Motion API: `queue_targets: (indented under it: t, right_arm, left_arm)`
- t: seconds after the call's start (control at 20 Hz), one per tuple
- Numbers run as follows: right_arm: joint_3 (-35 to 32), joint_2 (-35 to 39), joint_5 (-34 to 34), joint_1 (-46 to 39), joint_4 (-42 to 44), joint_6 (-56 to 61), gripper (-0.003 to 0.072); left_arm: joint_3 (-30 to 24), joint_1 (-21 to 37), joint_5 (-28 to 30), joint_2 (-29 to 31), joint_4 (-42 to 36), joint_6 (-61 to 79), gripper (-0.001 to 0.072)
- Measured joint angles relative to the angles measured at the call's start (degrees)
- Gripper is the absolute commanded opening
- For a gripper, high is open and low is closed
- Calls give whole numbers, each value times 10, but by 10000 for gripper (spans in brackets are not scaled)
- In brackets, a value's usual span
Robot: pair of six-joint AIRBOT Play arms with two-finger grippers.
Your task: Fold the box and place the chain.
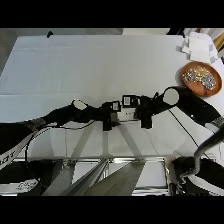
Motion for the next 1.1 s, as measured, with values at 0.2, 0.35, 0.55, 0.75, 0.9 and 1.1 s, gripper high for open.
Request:
queue_targets:
  t: [0.2, 0.35, 0.55, 0.75, 0.9, 1.1]
  right_arm:
    - [-2, 12, -2, 0, -4, -1, 227]
    - [-2, 30, -7, 0, 3, 0, 227]
    - [-2, 70, -12, -1, 29, 2, 210]
    - [-12, 88, -6, -33, 141, 20, 9]
    - [-51, 80, -14, -76, 278, -15, 6]
    - [-104, 48, -26, -117, 371, -53, 6]
  left_arm:
    - [0, 0, -3, 0, 1, 0, 252]
    - [0, 0, -3, 0, 1, 0, 252]
    - [0, 0, -2, 0, 0, 0, 252]
    - [0, 0, -1, 0, -1, 0, 252]
    - [0, 0, -1, 0, -1, 0, 252]
    - [0, 0, 0, 0, -1, 0, 252]
